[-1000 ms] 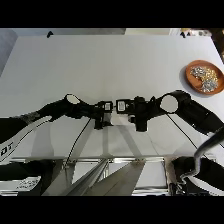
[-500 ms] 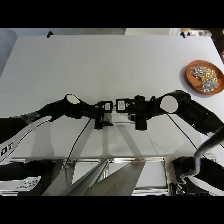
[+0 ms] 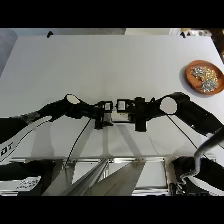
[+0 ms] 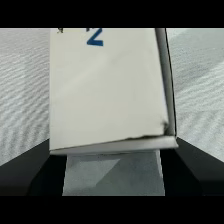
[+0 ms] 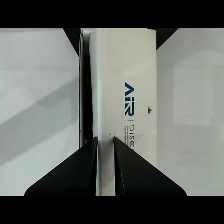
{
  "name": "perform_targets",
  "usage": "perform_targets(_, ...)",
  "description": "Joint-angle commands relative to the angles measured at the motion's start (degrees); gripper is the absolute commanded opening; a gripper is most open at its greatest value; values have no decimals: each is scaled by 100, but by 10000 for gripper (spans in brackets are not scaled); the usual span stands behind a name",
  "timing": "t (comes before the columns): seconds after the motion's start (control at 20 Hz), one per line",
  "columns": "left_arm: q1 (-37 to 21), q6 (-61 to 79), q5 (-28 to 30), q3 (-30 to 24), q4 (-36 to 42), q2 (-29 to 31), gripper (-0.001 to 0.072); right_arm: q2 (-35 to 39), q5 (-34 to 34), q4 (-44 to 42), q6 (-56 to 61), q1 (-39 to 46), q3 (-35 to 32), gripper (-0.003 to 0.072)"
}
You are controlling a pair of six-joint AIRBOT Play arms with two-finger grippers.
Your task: Fold the box and place the chain.
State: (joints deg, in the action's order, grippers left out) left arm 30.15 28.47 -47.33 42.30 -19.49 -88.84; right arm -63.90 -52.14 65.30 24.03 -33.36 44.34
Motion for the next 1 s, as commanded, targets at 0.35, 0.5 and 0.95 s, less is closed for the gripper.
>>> perform_targets(0.35,-4,0,-2,4,-2,4,273,11,44,-271,11,-2,-111,326)
perform_targets(0.5,-4,0,-2,4,-2,4,273,170,122,-363,9,0,-111,326)
perform_targets(0.95,-4,0,-4,4,-2,4,273,17,376,-2269,-824,-2,-114,82)
